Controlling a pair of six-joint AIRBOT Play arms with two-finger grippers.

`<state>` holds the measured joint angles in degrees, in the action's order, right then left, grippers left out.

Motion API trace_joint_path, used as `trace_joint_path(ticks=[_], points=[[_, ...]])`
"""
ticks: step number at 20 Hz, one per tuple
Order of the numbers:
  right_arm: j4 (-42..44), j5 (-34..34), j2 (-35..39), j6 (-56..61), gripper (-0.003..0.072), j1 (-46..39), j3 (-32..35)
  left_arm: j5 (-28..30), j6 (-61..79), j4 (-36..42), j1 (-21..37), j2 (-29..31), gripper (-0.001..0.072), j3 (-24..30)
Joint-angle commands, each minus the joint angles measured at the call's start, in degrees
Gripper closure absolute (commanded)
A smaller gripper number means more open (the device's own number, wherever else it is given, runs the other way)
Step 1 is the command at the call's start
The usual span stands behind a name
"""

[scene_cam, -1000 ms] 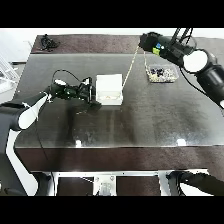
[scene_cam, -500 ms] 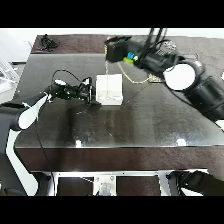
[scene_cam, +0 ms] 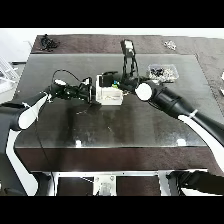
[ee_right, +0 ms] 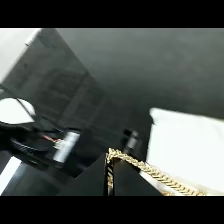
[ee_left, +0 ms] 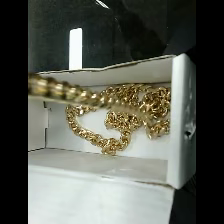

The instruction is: Fold the box and place the chain.

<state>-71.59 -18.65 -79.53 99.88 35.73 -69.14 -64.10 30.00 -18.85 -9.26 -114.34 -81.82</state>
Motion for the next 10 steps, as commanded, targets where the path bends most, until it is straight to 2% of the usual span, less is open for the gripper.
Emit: trace_joint_path(ticks=[1, 5, 6, 7, 8, 10], points=[[0.00, 1.90, -4.35, 2.78, 0.0680, -1.77, 3.13, 0.00, 0.02, 0.00, -0.02, 0.02, 0.0293, -0.02], [-0.04, 1.77, -9.40, 2.80, 0.0676, -1.99, 4.48, 0.00, 0.02, 0.00, -0.02, 0.02, 0.0293, -0.02], [-0.02, 1.49, -10.93, 2.80, 0.0622, -2.38, 4.66, 0.02, 0.02, 0.00, -0.02, 0.02, 0.0293, -0.02], [-0.02, 0.63, -12.24, 2.80, 0.0336, -3.04, 4.76, 0.02, 0.02, 0.00, -0.02, 0.02, 0.0293, -0.02], [-0.04, -0.24, -12.66, 2.80, 0.0124, -3.87, 4.76, 0.00, 0.02, 0.00, -0.02, 0.02, 0.0292, -0.02], [-0.07, -0.20, -10.32, 2.78, 0.0125, -5.90, 4.76, 0.02, 0.02, 0.00, -0.02, 0.02, 0.0293, -0.02]])
